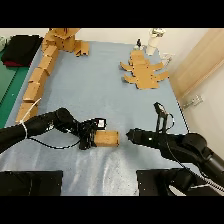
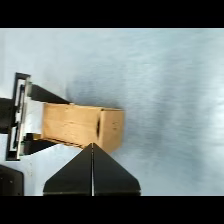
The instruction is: Fold the box.
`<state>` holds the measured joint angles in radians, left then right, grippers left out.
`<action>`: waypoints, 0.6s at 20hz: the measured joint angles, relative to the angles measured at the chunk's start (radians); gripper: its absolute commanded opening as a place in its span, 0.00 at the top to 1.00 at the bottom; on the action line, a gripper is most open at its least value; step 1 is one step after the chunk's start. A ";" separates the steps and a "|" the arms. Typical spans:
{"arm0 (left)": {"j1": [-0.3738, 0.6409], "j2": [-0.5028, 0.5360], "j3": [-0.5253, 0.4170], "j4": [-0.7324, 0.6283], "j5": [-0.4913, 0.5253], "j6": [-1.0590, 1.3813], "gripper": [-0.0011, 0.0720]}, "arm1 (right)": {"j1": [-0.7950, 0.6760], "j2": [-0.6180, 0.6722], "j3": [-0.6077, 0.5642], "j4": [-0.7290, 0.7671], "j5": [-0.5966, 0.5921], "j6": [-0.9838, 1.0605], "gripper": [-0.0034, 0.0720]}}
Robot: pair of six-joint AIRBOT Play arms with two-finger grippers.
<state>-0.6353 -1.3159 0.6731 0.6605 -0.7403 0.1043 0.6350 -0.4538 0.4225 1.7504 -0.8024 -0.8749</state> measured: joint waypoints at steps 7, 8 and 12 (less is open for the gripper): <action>0.000 0.000 0.000 -0.002 0.001 0.000 0.52 | -0.020 0.026 0.028 -0.080 -0.105 0.086 0.95; 0.000 0.000 0.000 -0.002 0.001 0.000 0.52 | -0.020 0.027 0.029 -0.084 -0.111 0.093 0.95; 0.000 0.000 0.000 -0.006 0.001 0.000 0.52 | -0.022 0.028 0.031 -0.098 -0.119 0.125 0.95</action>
